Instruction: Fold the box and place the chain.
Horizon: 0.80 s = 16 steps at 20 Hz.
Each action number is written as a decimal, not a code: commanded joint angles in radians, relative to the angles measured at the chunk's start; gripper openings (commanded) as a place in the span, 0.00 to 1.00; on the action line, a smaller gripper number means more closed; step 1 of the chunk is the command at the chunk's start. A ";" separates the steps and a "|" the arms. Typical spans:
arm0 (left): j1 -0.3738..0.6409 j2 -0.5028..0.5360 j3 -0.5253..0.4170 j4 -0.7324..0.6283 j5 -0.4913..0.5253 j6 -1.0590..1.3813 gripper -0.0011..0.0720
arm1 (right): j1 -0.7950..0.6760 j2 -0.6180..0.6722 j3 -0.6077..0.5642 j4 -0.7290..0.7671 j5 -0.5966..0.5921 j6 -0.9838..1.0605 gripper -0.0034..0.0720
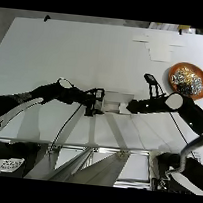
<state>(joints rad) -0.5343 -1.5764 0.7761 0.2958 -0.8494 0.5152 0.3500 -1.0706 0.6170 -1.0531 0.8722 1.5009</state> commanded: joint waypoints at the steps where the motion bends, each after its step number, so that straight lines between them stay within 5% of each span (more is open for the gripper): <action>1: 0.001 0.001 0.000 0.000 0.000 0.000 0.36 | 0.117 -0.063 0.084 -0.277 0.080 0.357 0.47; 16: 0.001 0.001 0.000 0.000 0.000 0.000 0.36 | 0.237 -0.235 0.202 -0.482 0.103 0.683 0.47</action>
